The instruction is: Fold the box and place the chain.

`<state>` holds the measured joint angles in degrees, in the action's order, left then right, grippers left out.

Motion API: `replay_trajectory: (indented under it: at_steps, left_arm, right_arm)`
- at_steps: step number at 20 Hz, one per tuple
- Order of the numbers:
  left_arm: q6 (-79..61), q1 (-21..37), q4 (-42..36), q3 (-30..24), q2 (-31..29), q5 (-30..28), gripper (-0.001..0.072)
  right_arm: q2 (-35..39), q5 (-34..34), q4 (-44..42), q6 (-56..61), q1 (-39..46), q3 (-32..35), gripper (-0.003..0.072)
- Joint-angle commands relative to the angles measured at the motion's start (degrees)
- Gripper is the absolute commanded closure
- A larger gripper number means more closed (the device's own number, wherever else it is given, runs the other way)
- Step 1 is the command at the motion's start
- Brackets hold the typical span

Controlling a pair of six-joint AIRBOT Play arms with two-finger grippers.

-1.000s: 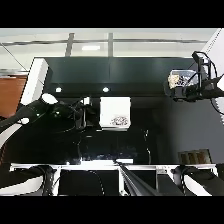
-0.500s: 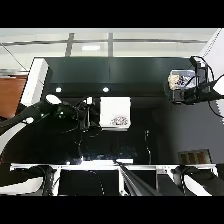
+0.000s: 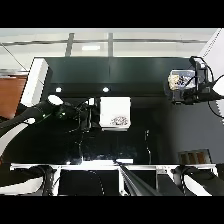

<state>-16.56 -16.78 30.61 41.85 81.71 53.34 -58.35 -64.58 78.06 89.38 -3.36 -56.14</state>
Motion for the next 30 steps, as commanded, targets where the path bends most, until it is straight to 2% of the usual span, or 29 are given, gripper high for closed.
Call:
replay_trajectory:
  at_steps: [1, 6, 13, 15, 16, 20, 21, 22, 23, 24, 25, 26, 28, 30]
  left_arm:
    - [-0.07, -0.24, 0.00, 0.22, 0.11, -0.87, -0.0004]
    - [-1.53, -0.26, 0.07, 1.42, 1.07, 1.29, -0.0001]
    - [-1.44, -2.97, 3.34, 1.44, 1.05, 0.59, 0.0000]
    - [-1.44, -2.97, 3.28, 1.44, 1.07, 0.55, 0.0053]
    - [-1.44, -2.97, 3.19, 1.44, 1.05, 0.46, 0.0140]
    - [-1.42, -2.97, 2.78, 1.44, 1.05, 0.31, 0.0153]
    - [-1.42, -2.97, 2.75, 1.44, 1.05, 0.28, 0.0214]
    - [-1.42, -2.99, 2.78, 1.44, 1.05, 0.31, 0.0343]
    - [-1.44, -2.97, 2.78, 1.46, 1.05, 0.31, 0.0359]
    - [-1.42, -2.97, 2.78, 1.46, 1.05, 0.31, 0.0359]
    - [-1.44, -2.97, 2.80, 1.46, 1.05, 0.31, 0.0359]
    - [-1.46, -2.97, 2.82, 1.46, 1.05, 0.35, 0.0360]
    - [-1.46, -2.97, 3.04, 1.51, 1.05, 0.39, 0.0361]
    - [-1.49, -2.95, 3.08, 1.51, 1.05, 0.37, 0.0362]
  right_arm:
    - [-0.02, 0.42, -0.02, 0.02, 0.02, 0.02, 0.0346]
    - [-0.02, 0.42, -0.02, 0.00, 0.02, 0.02, 0.0346]
    - [-0.15, 0.59, -0.22, 0.00, 0.02, 0.02, 0.0347]
    - [-0.31, 0.63, -0.92, 0.00, 0.02, 0.02, 0.0346]
    - [-0.70, 0.68, -1.62, -0.02, 0.02, 0.04, 0.0346]
    - [-2.86, 0.74, -3.76, -0.04, 0.00, 0.04, 0.0346]
    - [-3.50, 0.79, -4.57, -0.09, 0.00, 0.04, 0.0346]
    - [-4.31, 0.81, -5.51, -0.46, 0.00, 0.04, 0.0346]
    - [-5.11, 1.09, -6.73, -1.55, 0.00, 0.04, 0.0345]
    - [-6.16, 2.01, -8.68, -3.54, -0.22, 0.04, 0.0325]
    - [-7.26, 3.45, -9.90, -4.72, -0.90, 0.04, 0.0074]
    - [-8.79, 4.92, -10.97, -4.87, -1.88, 0.00, -0.0034]
    - [-12.83, 8.61, -14.86, -8.72, -3.34, -0.15, -0.0034]
    - [-16.98, 15.98, -23.80, -21.81, -4.61, -0.24, -0.0034]
